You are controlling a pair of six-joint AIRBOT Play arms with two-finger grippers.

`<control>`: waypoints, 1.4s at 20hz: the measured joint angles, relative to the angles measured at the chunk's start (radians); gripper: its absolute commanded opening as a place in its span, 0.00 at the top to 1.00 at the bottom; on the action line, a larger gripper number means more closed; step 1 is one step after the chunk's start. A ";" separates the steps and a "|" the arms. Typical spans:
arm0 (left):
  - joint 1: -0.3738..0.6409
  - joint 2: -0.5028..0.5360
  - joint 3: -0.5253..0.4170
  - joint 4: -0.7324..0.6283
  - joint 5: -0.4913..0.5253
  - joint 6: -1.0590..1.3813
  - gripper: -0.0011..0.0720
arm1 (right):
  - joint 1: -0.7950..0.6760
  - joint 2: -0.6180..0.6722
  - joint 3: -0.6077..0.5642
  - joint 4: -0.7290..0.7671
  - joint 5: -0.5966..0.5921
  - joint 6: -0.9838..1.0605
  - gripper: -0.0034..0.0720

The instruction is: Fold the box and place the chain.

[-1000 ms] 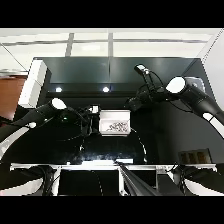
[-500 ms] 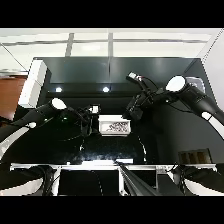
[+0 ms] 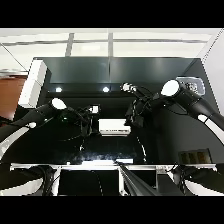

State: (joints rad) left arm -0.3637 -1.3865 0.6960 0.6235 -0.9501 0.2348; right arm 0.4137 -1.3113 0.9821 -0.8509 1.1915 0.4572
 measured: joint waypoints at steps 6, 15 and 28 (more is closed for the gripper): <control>0.000 0.000 0.000 0.000 0.000 0.000 0.35 | 0.019 0.000 -0.002 -0.006 0.004 -0.012 0.49; 0.000 0.000 0.000 0.000 0.000 0.000 0.35 | 0.035 0.002 -0.002 0.011 0.003 -0.014 0.79; 0.000 0.000 0.000 0.001 0.000 0.000 0.35 | 0.085 0.003 -0.002 -0.051 0.021 0.052 0.79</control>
State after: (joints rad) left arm -0.3637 -1.3869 0.6960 0.6243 -0.9504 0.2352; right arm 0.4984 -1.3079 0.9802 -0.9024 1.2125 0.5095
